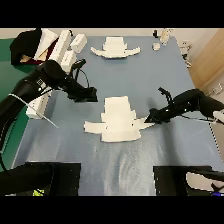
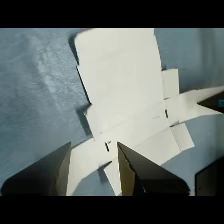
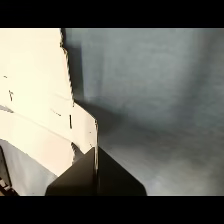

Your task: Fold the box.

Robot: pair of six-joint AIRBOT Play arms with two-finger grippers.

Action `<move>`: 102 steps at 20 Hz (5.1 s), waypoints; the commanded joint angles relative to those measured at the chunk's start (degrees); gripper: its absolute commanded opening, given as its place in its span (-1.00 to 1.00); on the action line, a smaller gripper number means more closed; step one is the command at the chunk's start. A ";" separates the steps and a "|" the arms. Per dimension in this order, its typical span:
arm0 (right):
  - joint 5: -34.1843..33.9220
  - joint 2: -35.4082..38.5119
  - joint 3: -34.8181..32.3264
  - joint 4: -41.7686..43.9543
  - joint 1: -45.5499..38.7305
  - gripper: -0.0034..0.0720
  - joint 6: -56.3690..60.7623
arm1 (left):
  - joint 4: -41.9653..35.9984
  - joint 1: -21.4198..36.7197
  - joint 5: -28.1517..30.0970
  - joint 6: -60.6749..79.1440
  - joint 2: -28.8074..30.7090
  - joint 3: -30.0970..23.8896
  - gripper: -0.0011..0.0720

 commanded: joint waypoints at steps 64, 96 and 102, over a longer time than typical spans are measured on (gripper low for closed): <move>19.61 13.75 6.45 -44.17 13.79 0.28 57.68 | -54.84 -10.12 18.80 116.50 11.30 -32.13 -0.95; 19.80 11.41 6.45 -41.18 13.86 0.28 57.66 | -40.39 -2.32 -0.70 99.01 -7.72 -17.92 -0.93; 19.78 11.41 6.45 -40.54 13.86 0.28 57.66 | -40.39 -2.32 1.27 98.77 -8.33 -17.92 -0.93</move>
